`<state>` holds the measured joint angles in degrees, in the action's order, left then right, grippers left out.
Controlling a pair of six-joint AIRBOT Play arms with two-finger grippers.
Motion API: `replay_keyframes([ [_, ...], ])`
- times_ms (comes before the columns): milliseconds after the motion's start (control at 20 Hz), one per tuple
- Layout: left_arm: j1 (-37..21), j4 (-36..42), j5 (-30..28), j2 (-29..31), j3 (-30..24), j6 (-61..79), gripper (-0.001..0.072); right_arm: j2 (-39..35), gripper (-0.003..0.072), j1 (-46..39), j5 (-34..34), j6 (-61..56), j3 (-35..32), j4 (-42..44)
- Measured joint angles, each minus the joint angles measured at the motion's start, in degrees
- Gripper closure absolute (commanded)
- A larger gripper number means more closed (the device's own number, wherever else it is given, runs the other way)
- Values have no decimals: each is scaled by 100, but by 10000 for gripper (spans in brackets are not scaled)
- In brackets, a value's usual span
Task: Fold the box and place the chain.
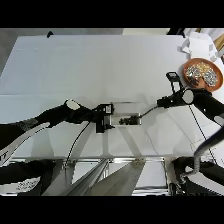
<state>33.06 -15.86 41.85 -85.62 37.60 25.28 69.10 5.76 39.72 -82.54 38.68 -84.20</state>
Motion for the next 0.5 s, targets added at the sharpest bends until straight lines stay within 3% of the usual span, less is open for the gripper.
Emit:
replay_keyframes([
  [500, 0, 0, 2, 0, 0, -2, 390, -2105, 671, 0, 861, 310, -2, 439],
])
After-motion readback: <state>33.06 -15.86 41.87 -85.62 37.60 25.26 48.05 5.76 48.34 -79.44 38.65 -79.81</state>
